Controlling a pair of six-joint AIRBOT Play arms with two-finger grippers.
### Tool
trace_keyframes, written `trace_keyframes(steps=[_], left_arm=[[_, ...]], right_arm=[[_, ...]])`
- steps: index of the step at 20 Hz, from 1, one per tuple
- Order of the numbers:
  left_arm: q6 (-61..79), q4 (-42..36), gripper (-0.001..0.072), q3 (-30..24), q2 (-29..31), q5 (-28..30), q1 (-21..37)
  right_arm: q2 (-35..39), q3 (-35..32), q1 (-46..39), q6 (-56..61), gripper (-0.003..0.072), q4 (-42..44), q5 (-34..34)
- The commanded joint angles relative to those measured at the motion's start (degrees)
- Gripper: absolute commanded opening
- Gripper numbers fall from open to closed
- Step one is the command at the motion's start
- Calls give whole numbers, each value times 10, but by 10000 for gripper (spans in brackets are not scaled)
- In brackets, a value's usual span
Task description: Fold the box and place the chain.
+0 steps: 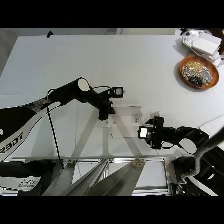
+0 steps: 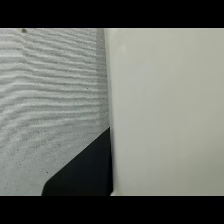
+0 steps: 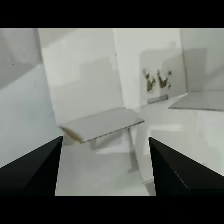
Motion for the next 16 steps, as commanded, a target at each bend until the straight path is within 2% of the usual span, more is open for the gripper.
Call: trace_keyframes(steps=[1, 10, 16], left_arm=[[0, 0, 14, 0, 0, -1, 0], [0, 0, 14, 0, 0, -1, 0], [0, 0, 14, 0, 0, -1, 0]], right_arm=[[1, -14, 28, -1, 600, -5, -63], [1, -39, 40, -1, 600, -28, -63], [1, -39, 42, -1, 600, 3, -82]])
